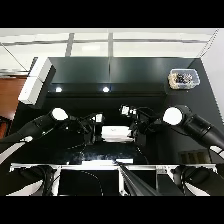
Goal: Fold the box and place the chain.
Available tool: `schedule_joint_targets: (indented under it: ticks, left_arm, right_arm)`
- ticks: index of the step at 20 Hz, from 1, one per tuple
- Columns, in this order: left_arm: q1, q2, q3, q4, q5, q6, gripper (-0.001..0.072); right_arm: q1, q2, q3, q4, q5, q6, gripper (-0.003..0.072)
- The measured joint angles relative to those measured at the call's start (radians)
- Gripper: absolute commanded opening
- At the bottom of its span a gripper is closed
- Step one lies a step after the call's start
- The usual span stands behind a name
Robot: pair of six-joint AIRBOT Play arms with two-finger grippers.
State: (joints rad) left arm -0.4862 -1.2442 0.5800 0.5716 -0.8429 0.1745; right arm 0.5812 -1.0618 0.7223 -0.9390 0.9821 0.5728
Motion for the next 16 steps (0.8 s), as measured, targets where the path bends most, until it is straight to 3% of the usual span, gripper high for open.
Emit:
schedule_joint_targets:
  ticks: [16]
  left_arm:
    - [0.000, 0.000, 0.000, -0.001, 0.004, -0.001, 0.0397]
  right_arm:
    - [0.000, -0.003, -0.019, 0.032, -0.086, 0.008, 0.0315]
